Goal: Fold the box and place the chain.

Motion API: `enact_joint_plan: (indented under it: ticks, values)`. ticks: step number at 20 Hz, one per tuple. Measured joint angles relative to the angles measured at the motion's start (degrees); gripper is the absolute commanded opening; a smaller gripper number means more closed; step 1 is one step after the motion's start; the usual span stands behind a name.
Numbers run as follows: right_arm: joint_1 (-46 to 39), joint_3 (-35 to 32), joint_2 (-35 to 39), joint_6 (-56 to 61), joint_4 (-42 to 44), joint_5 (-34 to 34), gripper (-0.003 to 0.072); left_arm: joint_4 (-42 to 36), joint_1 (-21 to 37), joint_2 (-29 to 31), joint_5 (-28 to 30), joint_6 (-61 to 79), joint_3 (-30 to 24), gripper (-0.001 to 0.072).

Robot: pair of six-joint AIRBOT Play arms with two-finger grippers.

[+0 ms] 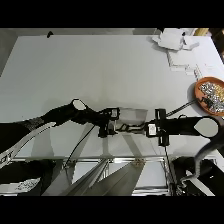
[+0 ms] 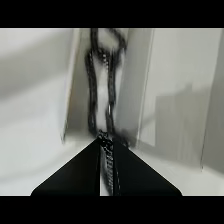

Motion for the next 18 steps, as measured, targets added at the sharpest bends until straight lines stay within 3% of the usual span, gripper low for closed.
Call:
enact_joint_plan:
  ticks: [4,9,11,12,15,18]
  values:
    - [9.1,0.0,-0.4,1.0,10.5,-10.7,0.0019,0.0,0.0,0.0,0.0,0.0,0.0,0.0272]
    - [17.6,0.0,-9.9,1.4,17.1,-23.5,0.0035,0.0,0.0,0.0,0.0,0.0,0.0,0.0272]
    - [18.9,0.0,-14.0,1.5,17.7,-27.0,0.0227,0.0,0.0,0.0,0.0,0.0,0.0,0.0272]
    - [19.3,0.0,-15.3,1.5,17.8,-28.6,0.0228,0.0,0.0,0.0,0.0,0.0,0.0,0.0272]
    - [18.9,0.5,-15.3,1.6,15.2,-29.8,0.0224,0.0,0.0,0.0,0.0,0.0,0.0,0.0272]
    - [14.3,1.1,-10.4,1.6,8.1,-23.8,0.0216,0.0,0.0,0.0,0.0,0.0,0.0,0.0272]
